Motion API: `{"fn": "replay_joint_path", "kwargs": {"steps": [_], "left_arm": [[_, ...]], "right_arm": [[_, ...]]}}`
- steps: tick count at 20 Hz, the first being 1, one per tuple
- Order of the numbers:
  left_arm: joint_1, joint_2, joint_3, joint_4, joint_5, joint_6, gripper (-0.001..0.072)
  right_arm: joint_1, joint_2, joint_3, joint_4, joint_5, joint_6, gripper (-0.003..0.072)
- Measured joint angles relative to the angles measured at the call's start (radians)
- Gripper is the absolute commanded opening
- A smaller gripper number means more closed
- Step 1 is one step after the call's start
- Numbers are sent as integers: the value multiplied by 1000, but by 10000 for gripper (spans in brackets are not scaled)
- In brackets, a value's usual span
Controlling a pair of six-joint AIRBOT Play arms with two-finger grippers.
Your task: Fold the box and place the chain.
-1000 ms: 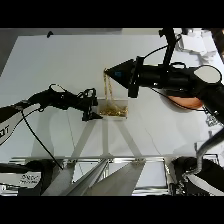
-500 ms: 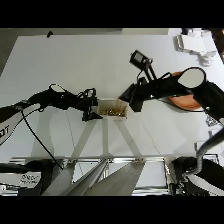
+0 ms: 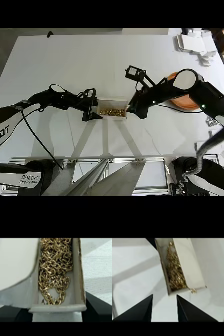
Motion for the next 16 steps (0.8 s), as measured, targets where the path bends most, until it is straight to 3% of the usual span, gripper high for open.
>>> {"fn": "replay_joint_path", "kwargs": {"steps": [3, 6, 7, 10, 16], "left_arm": [[0, 0, 0, 0, 0, 0, 375], [0, 0, 0, 0, 0, 0, 375], [0, 0, 0, 0, 0, 0, 375], [0, 0, 0, 0, 0, 0, 375], [0, 0, 0, 0, 0, 0, 375]], "right_arm": [[-9, 4, -51, -93, -33, -80, 294], [-42, 6, -158, -113, -146, -195, 287], [-61, 5, -196, -93, -195, -239, 250], [-126, -20, -266, 15, -303, -392, 240], [-176, -129, -303, 288, -372, -765, 304]]}}
